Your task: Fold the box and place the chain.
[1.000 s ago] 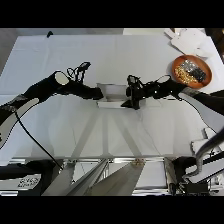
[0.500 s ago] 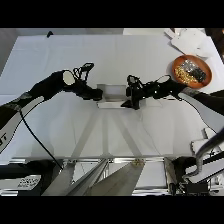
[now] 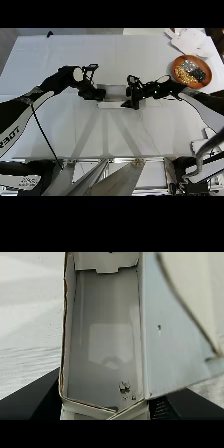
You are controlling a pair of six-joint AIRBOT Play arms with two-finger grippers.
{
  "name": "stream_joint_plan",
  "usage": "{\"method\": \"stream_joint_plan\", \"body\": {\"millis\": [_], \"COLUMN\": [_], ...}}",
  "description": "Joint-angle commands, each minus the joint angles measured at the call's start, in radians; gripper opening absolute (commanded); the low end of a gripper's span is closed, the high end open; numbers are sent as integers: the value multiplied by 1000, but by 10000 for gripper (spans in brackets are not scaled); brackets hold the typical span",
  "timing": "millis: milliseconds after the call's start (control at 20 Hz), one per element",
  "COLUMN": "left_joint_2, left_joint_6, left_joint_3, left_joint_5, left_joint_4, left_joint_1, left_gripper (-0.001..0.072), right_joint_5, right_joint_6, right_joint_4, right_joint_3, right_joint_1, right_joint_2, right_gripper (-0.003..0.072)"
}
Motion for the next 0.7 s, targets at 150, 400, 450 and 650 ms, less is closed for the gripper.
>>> {"method": "stream_joint_plan", "body": {"millis": [150, 400, 450, 650], "left_joint_2": [-48, -61, -62, -66], "left_joint_6": [-94, -178, -179, -179], "left_joint_3": [37, 51, 51, 56], "left_joint_5": [-77, -83, -81, -81], "left_joint_4": [54, 72, 77, 91], "left_joint_1": [-29, -51, -58, -76], "left_gripper": [347, 301, 273, 203], "right_joint_5": [1, 2, 1, 1], "right_joint_6": [0, 0, 0, 0], "right_joint_4": [0, 0, 0, 0], "right_joint_3": [0, 0, 0, 0], "right_joint_1": [0, 0, 0, 0], "right_joint_2": [0, 0, 0, 0], "right_gripper": [446, 446, 446, 446]}}
